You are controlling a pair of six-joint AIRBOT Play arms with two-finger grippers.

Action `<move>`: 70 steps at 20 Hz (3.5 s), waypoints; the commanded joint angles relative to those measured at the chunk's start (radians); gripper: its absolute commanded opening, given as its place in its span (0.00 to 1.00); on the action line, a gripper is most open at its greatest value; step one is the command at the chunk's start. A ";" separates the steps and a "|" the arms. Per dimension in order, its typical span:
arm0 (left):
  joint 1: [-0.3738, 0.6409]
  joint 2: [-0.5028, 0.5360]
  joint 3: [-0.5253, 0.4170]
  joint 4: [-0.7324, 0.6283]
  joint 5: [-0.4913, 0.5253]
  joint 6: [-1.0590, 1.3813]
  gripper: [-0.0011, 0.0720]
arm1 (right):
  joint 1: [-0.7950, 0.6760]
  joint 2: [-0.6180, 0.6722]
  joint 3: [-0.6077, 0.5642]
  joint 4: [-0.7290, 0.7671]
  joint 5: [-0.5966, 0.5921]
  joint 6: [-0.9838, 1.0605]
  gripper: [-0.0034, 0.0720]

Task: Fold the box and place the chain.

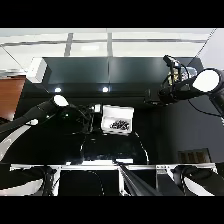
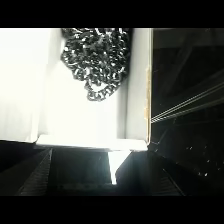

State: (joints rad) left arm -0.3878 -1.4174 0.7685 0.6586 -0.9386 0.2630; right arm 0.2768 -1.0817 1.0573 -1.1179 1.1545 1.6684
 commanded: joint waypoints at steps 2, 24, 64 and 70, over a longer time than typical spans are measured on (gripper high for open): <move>-0.025 -0.014 0.005 0.002 0.078 -0.003 0.99 | 0.000 0.000 0.000 -0.002 -0.008 -0.001 0.40; -0.090 -0.031 0.019 -0.094 0.084 0.018 0.69 | 0.000 0.000 0.000 -0.008 -0.027 -0.005 0.40; -0.090 -0.031 0.020 -0.094 0.175 -0.066 0.52 | 0.174 -0.206 -0.064 0.137 -0.087 -1.236 1.00; -0.090 -0.031 0.020 -0.094 0.173 -0.066 0.52 | 0.136 -0.206 -0.067 0.230 -0.093 -1.277 0.84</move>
State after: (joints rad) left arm -0.4770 -1.4483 0.7879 0.5644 -0.7635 0.1967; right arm 0.4328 -1.2873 0.9936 -0.9318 1.0634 0.4210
